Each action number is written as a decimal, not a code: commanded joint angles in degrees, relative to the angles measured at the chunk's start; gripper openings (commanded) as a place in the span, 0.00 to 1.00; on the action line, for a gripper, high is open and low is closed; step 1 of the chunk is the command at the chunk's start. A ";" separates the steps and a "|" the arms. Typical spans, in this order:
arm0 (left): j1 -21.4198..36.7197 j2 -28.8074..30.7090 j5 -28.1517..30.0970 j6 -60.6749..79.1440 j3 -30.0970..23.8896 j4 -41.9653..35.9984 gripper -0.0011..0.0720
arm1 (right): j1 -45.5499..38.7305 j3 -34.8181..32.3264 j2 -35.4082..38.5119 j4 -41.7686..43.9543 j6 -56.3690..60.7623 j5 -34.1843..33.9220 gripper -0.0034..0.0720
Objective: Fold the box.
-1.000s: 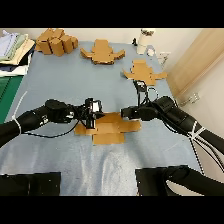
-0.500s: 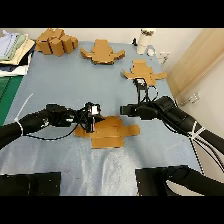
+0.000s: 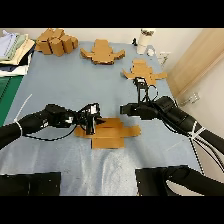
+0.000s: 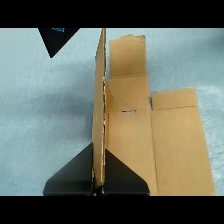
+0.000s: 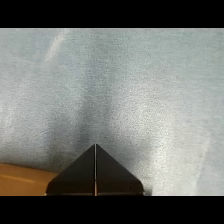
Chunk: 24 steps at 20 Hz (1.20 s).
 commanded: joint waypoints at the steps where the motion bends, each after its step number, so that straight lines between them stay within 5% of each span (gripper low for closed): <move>1: 0.00 0.33 -1.38 -6.10 0.02 2.38 0.03 | -0.02 0.04 0.02 0.00 -0.02 0.07 0.05; 11: 0.00 0.33 -2.01 -12.59 0.02 3.13 0.03 | -0.02 0.04 -0.33 0.26 0.04 -6.10 0.05; 15: 0.02 0.33 -1.27 -12.50 0.02 3.13 0.03 | -0.13 0.04 -0.31 0.76 4.02 -16.11 0.05; 20: 0.00 0.33 -1.40 -12.50 0.02 3.08 0.03 | 0.11 0.04 0.96 11.85 0.28 -40.30 0.05; 22: 0.00 0.31 -1.40 -12.50 0.02 3.08 0.03 | 0.94 -0.20 2.34 19.45 -10.34 -42.62 0.05; 24: 0.00 0.33 -1.42 -12.50 0.02 3.08 0.03 | 5.38 -1.84 5.95 20.37 -16.87 -37.62 0.05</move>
